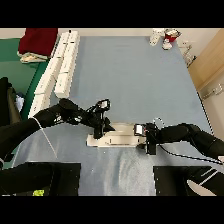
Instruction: Fold the box.
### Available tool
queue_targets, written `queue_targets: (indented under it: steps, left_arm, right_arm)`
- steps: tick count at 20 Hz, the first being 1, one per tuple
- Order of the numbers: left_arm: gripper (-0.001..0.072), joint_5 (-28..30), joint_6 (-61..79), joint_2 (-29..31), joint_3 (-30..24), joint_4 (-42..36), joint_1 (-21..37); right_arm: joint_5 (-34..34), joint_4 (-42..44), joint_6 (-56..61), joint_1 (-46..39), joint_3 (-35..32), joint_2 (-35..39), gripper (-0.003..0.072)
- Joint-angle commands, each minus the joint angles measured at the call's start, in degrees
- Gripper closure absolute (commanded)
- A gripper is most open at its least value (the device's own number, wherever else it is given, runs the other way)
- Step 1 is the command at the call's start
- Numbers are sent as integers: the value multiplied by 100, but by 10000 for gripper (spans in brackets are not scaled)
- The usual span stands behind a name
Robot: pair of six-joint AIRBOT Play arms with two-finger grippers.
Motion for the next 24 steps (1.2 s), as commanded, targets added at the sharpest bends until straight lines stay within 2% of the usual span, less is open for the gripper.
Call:
queue_targets:
  steps: [1, 9, 16, 24]
  left_arm:
    - [697, 498, -2, -4, 4, 28, 4]
    - [698, 374, -4, -4, 4, 11, -26]
    - [697, -957, -2, -4, 4, 9, -33]
    - [697, -898, -2, -4, 4, 9, -31]
  right_arm:
    - [0, -22, -13, 4, -4, 4, 232]
    - [0, -22, -13, 4, -4, 4, 232]
    - [0, -22, -13, 4, -4, 4, 232]
    - [0, -22, -13, 4, -4, 4, 232]
